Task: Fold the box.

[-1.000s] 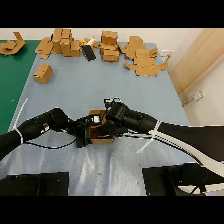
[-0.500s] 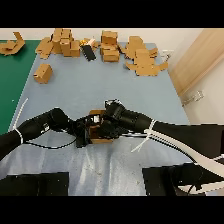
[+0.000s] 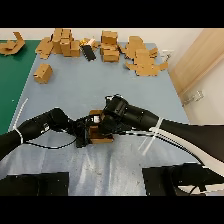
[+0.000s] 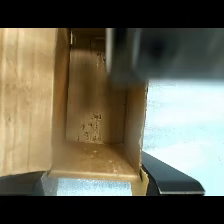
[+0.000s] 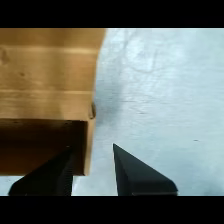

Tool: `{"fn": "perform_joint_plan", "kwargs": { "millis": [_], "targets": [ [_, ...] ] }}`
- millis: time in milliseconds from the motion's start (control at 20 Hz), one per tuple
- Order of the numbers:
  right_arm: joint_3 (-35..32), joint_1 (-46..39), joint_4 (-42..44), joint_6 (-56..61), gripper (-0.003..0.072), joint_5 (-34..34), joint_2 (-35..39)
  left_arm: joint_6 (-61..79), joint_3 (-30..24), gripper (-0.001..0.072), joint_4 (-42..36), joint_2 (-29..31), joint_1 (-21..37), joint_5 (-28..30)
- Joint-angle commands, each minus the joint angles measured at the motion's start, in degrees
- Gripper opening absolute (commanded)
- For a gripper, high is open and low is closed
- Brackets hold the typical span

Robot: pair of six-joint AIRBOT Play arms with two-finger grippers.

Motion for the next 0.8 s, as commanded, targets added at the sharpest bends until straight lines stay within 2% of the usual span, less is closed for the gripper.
{"fn": "perform_joint_plan", "kwargs": {
  "millis": [0,50,100,150,250,350,400,600,700,750],
  "targets": [
    [1.1,0.1,-0.9,0.8,0.0381,-3.4,4.8,0.0,0.0,0.0410,0.0,0.0,0.0,0.0],
    [1.1,0.0,-0.8,1.0,0.0284,-3.9,6.7,0.0,0.0,0.0410,0.0,0.0,0.0,0.0],
    [1.0,-0.3,-1.3,0.9,0.0115,-5.8,8.5,0.0,0.0,0.0410,0.0,0.0,0.0,0.0],
    [1.0,-1.0,-2.6,0.9,0.0013,-8.4,9.9,0.0,0.0,0.0410,0.0,0.0,0.0,0.0],
    [0.4,-4.1,-6.9,-0.8,0.0002,-11.3,11.8,0.0,0.0,0.0410,0.0,0.0,0.0,0.0],
    [-1.3,-10.4,-4.8,-6.0,0.0002,-5.7,12.6,0.0,0.0,0.0410,0.0,0.0,0.0,0.0],
    [-2.3,-14.3,-1.0,-9.9,0.0002,-0.9,12.5,0.0,0.0,0.0410,0.0,0.0,0.0,0.0],
    [-8.0,-30.3,19.6,-27.9,0.0001,17.7,9.1,0.0,0.0,0.0410,0.0,0.0,0.0,0.0],
    [-9.6,-37.2,35.3,-42.8,0.0001,21.5,3.8,0.0,0.0,0.0410,0.0,0.0,0.0,0.0],
    [-9.5,-39.5,44.5,-52.8,0.0001,21.2,0.7,0.0,0.0,0.0410,0.0,0.0,0.0,0.0]
  ]
}}
